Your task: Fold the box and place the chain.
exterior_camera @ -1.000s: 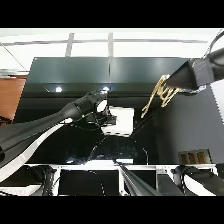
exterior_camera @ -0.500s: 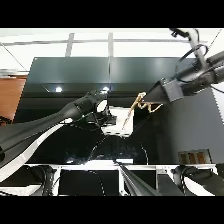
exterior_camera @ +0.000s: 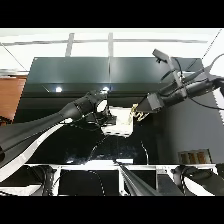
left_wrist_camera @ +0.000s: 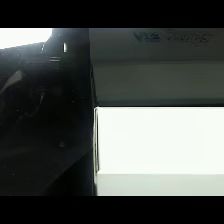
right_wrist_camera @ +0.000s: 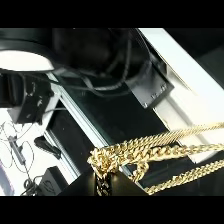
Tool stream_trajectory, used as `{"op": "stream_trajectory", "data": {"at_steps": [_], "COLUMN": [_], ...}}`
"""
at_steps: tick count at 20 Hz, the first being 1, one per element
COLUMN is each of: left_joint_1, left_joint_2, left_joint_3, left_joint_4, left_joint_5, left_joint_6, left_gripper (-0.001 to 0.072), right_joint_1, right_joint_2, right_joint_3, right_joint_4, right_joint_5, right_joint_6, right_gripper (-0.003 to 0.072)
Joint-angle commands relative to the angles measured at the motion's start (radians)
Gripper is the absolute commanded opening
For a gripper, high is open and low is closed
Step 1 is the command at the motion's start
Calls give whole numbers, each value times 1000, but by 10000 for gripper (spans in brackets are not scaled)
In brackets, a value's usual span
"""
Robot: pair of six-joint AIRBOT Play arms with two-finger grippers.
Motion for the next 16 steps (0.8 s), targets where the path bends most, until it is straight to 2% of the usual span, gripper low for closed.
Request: {"op": "stream_trajectory", "data": {"at_steps": [1, 4, 9, 12, 13, 14, 16], "left_joint_1": [0, 0, 0, 0, 0, 0, 0], "left_joint_2": [0, 0, 0, 0, 0, 0, 0], "left_joint_3": [0, 0, 0, 0, 0, 0, 0], "left_joint_4": [0, 0, 0, 0, 0, 0, 0], "left_joint_5": [0, 0, 0, 0, 0, 0, 0], "left_joint_6": [0, 0, 0, 0, 0, 0, 0], "left_gripper": [29, 29, 29, 29, 29, 29, 29], "right_joint_1": [8, 44, 117, 117, 117, 107, 51], "right_joint_2": [0, -1, -2, -3, -2, -2, -2], "right_joint_3": [-81, -147, -242, -249, -248, -247, -240], "right_joint_4": [-4, -3, -4, -4, -5, -5, -5], "right_joint_5": [-39, -117, -337, -367, -370, -368, -330], "right_joint_6": [3, 12, 39, 50, 56, 63, 65], "right_gripper": [15, 15, 15, 17, 78, 262, 284]}}
